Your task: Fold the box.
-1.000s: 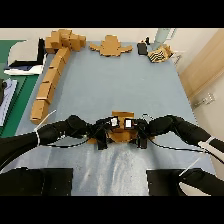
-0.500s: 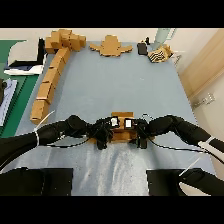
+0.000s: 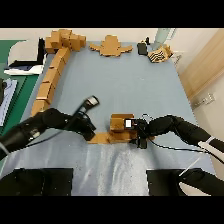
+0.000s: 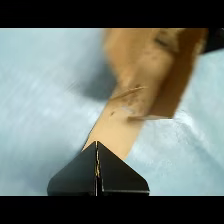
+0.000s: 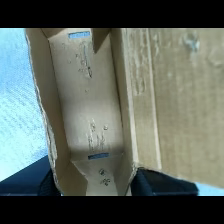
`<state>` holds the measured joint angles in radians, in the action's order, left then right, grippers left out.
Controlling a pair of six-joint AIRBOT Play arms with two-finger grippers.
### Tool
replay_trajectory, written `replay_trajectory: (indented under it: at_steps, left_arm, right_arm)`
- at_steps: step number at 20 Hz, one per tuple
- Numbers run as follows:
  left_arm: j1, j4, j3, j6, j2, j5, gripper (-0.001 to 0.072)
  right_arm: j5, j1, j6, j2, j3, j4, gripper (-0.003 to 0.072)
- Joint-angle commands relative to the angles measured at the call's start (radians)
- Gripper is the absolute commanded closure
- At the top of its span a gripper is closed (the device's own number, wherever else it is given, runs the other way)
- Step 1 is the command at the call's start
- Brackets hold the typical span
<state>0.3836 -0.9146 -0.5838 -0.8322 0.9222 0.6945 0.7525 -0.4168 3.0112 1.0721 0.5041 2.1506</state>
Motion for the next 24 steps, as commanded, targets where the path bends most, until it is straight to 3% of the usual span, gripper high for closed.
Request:
replay_trajectory:
  at_steps: [1, 3, 5, 7, 11, 15, 22, 24]
  left_arm:
    - [-0.147, -0.286, 0.000, -0.769, -0.082, 0.174, 0.0696]
    - [-0.222, -0.280, 0.009, -0.833, -0.023, 0.311, 0.0697]
    - [-0.229, -0.206, 0.022, -0.815, 0.041, 0.337, 0.0697]
    - [-0.198, -0.113, 0.037, -0.784, 0.090, 0.303, 0.0697]
    - [-0.104, -0.049, 0.039, -0.792, 0.161, 0.232, 0.0697]
    - [-0.057, 0.069, 0.039, -0.758, 0.175, 0.114, 0.0697]
    - [-0.052, 0.244, 0.039, -0.629, 0.174, 0.131, 0.0697]
    - [-0.036, 0.223, 0.039, -0.618, 0.175, 0.094, 0.0697]
  right_arm:
    - [0.000, -0.001, 0.000, 0.001, 0.000, 0.000, 0.0185]
    - [0.000, -0.001, 0.000, 0.001, 0.000, 0.000, 0.0185]
    - [0.000, -0.001, 0.000, 0.001, 0.000, 0.000, 0.0185]
    - [0.000, -0.001, 0.000, 0.001, 0.000, 0.000, 0.0185]
    - [0.000, -0.001, 0.000, 0.001, 0.000, 0.000, 0.0185]
    - [0.000, -0.001, 0.000, 0.001, 0.000, 0.000, 0.0185]
    - [0.000, -0.001, 0.000, 0.001, 0.000, 0.000, 0.0185]
    - [0.000, -0.001, 0.000, 0.001, 0.000, 0.000, 0.0184]
